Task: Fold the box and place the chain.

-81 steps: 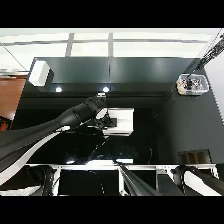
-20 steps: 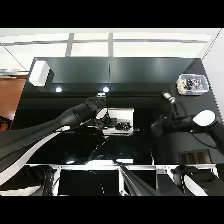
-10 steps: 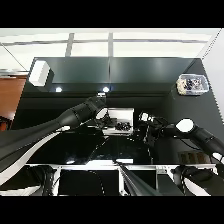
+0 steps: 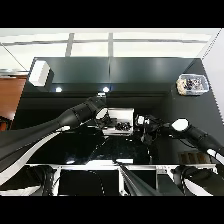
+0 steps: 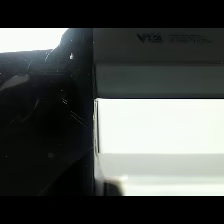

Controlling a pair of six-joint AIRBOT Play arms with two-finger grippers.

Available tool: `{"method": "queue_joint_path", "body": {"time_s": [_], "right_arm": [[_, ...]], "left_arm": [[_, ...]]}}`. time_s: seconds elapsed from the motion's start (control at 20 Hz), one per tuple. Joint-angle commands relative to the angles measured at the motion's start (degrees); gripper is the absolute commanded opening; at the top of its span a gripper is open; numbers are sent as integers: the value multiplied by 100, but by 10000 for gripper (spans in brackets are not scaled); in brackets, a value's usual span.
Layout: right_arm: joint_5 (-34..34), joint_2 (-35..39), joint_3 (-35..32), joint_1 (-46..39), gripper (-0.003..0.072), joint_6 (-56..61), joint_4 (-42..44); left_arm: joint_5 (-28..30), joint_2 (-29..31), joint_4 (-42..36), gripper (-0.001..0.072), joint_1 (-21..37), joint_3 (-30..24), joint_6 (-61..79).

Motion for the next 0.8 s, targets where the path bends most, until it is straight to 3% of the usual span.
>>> {"method": "queue_joint_path", "body": {"time_s": [0.0, 0.1, 0.2, 0.25, 0.35, 0.4, 0.65, 0.75], "right_arm": [[-127, -61, 13, 138, 704, 293, -435], [-282, -61, 13, 149, 701, 481, -428], [-313, -61, 13, 140, 319, 595, -428], [-306, -61, 13, 140, 199, 645, -431], [-306, -55, 15, 133, 155, 835, -487], [-317, -33, 24, 133, 23, 1152, -713], [94, 337, 236, 133, 17, 3650, -2782], [581, 597, 415, 79, 17, 4076, -2957]], "left_arm": [[-2, 0, 0, 28, 4, 0, 0], [0, 0, 0, 28, 4, 0, 0], [0, 0, 2, 28, 4, 0, 0], [0, 0, 2, 28, 4, 0, 0], [0, 0, 2, 28, 4, 0, 2], [0, 0, 2, 28, 4, 0, 2], [0, 0, 2, 28, 4, 0, 0], [0, 0, 0, 28, 4, 0, 2]]}}
